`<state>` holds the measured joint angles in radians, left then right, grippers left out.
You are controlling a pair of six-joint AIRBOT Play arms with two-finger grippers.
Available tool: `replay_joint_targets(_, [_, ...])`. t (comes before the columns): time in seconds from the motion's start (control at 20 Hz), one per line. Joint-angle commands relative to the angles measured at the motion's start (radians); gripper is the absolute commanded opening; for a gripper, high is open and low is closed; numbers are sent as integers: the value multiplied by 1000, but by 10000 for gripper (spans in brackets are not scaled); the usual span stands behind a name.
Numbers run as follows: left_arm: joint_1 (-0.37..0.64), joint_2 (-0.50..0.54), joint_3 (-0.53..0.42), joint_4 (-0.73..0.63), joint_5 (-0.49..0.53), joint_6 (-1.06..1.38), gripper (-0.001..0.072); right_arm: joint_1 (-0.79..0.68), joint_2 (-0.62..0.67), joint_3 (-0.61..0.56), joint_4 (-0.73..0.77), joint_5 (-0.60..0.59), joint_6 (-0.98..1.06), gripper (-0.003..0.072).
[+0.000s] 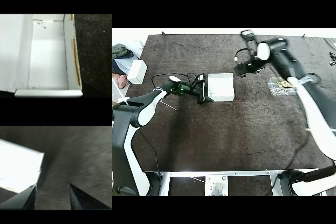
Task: Fold the box and place the chain.
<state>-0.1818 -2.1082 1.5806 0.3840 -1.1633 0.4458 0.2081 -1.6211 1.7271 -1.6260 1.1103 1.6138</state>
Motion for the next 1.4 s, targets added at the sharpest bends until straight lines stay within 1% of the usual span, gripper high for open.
replay_joint_targets(0.0, [0,0,0,0,0,0,406,-93,195,-260,-1,-252,-22,432])
replay_joint_targets(0.1, [0,0,0,0,0,0,407,-185,248,-395,1,-346,10,433])
replay_joint_targets(0.2, [0,0,0,0,0,0,407,-295,244,-451,22,-372,13,432])
replay_joint_targets(0.25, [0,0,0,0,0,0,406,-347,232,-455,35,-368,13,430])
replay_joint_targets(0.3, [0,0,0,0,0,0,407,-397,216,-454,51,-360,4,368])
replay_joint_targets(0.35, [0,0,0,0,0,0,407,-438,196,-447,70,-343,-14,370])
replay_joint_targets(0.45, [0,0,0,0,0,0,407,-505,126,-401,140,-224,-116,370])
replay_joint_targets(0.55, [0,0,0,0,0,0,406,-537,32,-326,146,-115,-172,370])
replay_joint_targets(0.65, [0,0,0,0,0,0,407,-544,-51,-245,146,-48,-210,369])
replay_joint_targets(0.8, [0,0,0,0,0,0,407,-541,-134,-149,146,-4,-232,362])
replay_joint_targets(0.85, [0,0,0,0,0,0,407,-540,-151,-130,146,9,-241,284])
replay_joint_targets(0.9, [0,0,0,0,0,0,407,-538,-169,-110,153,23,-251,271])
replay_joint_targets(1.35, [0,0,0,0,0,0,407,-507,-248,-96,172,61,-283,271])
